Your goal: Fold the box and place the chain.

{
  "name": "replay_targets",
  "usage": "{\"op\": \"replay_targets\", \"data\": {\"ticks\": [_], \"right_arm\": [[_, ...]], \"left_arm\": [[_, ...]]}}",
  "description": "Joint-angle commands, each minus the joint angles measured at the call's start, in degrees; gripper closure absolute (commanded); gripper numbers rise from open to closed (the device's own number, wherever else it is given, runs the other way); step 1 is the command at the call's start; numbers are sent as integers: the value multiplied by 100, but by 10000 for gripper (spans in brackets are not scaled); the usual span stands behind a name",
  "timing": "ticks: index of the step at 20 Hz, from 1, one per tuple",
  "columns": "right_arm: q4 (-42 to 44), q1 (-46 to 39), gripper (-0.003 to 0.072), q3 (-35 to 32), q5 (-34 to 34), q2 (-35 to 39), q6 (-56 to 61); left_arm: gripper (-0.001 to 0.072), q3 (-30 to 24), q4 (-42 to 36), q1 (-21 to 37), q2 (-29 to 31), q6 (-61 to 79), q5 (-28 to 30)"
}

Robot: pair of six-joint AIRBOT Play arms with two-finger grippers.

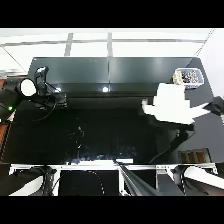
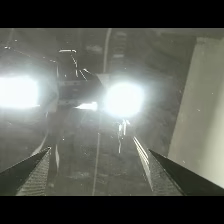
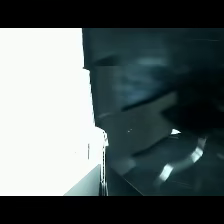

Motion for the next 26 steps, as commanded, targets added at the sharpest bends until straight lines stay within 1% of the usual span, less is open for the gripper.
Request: {"op": "replay_targets", "data": {"ticks": [1, 4, 5, 7, 8, 10, 12, 13, 14, 16, 18, 19, 22, 23, 24, 26], "right_arm": [[737, 1067, 670, -892, -221, 824, -66], [1519, 2247, 670, -1443, -708, 1486, -614], [1698, 2579, 670, -1615, -896, 1690, -754], [2201, 3150, 670, -2135, -1580, 2087, -964], [2597, 3412, 670, -2446, -1937, 2253, -1176], [3104, 3939, 671, -2892, -2586, 2409, -1471], [3034, 4503, 671, -3097, -3156, 2413, -1469], [3005, 4723, 671, -3134, -3324, 2413, -1469], [2994, 4876, 671, -3134, -3407, 2413, -1467], [2994, 5093, 671, -3134, -3578, 2411, -1351], [2992, 5130, 671, -3134, -3611, 2413, -1134], [2992, 5128, 671, -3134, -3595, 2411, -1075], [2992, 5128, 671, -3134, -3591, 2411, -1078], [2994, 5128, 671, -3134, -3591, 2413, -1075], [3042, 5128, 670, -3134, -3585, 2411, -1078], [3080, 5130, 670, -3134, -3539, 2411, -1078]], "left_arm": [[-2, -2, -184, -9, -4, 254, -101], [-1, -22, -852, -149, 11, 691, -343], [-1, -76, -988, -264, 44, 804, -282], [-1, -247, -1137, -492, 133, 953, 48], [-1, -358, -1499, -527, 164, 1213, 243], [-1, -501, -2297, -507, 149, 1388, 293], [-1, -632, -3064, -463, 149, 2063, 444], [-1, -691, -3449, -356, 149, 2361, 581], [-1, -769, -3995, -173, 136, 2824, 684], [-1, -981, -4996, 299, 4, 3720, 490], [-1, -1266, -5731, 686, -208, 4063, 310], [-1, -1316, -6046, 739, -376, 4312, 208], [-1, -1252, -6640, 577, -922, 4979, 289], [-1, -1217, -6701, 575, -1064, 5257, 404], [-1, -1215, -6717, 568, -1193, 5248, 525], [-1, -1139, -6857, 527, -1508, 5257, 402]]}}
